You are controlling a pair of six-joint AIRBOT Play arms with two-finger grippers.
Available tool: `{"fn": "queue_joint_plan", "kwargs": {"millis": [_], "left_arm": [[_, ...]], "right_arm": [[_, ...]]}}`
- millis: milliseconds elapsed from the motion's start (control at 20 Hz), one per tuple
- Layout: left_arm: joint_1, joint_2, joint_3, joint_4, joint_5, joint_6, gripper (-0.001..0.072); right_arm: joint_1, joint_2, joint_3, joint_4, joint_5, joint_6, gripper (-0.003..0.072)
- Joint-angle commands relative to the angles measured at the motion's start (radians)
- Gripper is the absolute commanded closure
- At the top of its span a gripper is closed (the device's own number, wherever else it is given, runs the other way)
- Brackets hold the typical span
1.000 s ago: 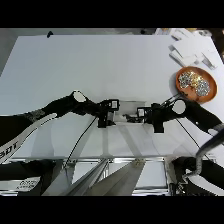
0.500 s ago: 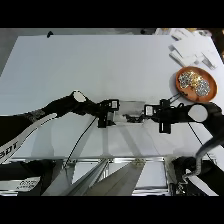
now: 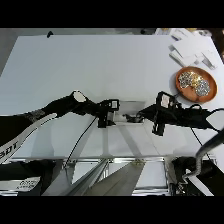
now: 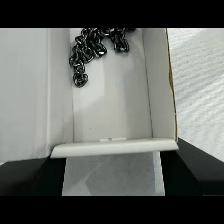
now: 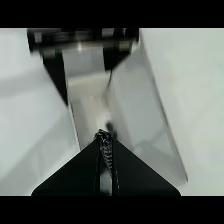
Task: Fold the box and place the chain.
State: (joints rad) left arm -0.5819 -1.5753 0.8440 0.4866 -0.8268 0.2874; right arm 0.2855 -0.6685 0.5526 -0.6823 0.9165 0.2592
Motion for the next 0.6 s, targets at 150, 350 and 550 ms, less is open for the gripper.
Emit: {"fn": "queue_joint_plan", "kwargs": {"millis": [150, 350, 550], "left_arm": [[0.001, 0.001, 0.0, 0.0, 0.0, 0.0, 0.057], [0.001, 0.001, 0.0, 0.0, 0.0, 0.0, 0.057], [0.001, 0.001, 0.0, 0.0, 0.0, 0.0, 0.057]], "right_arm": [[0.0, -0.073, 0.001, 0.18, -0.039, 0.003, 0.0668], [0.0, -0.185, 0.001, 0.14, -0.023, 0.003, 0.0667], [0.0, -0.232, 0.002, 0.095, 0.005, 0.002, 0.0488]]}}
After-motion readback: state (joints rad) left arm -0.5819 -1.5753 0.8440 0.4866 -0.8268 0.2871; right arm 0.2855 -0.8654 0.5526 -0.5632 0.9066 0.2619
